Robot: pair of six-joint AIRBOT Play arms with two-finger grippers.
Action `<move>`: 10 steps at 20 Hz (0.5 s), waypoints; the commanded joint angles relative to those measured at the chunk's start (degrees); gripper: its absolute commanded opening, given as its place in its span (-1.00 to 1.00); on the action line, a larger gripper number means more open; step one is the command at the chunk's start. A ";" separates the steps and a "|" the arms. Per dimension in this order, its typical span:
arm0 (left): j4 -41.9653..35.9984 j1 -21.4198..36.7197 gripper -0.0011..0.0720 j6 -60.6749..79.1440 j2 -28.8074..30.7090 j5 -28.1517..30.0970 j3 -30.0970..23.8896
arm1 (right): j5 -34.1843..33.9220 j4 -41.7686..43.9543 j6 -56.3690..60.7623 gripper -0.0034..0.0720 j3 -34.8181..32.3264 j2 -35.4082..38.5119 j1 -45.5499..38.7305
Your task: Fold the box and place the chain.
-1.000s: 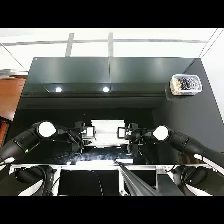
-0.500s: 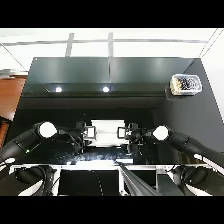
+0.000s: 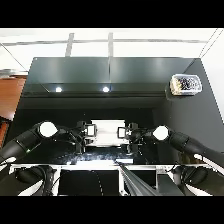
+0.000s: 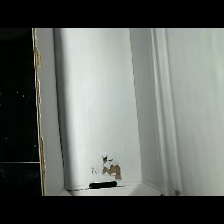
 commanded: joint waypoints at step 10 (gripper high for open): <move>-3.93 -1.66 -0.37 0.24 -4.39 0.07 0.02 | 0.00 0.02 0.00 0.12 0.04 -0.02 0.04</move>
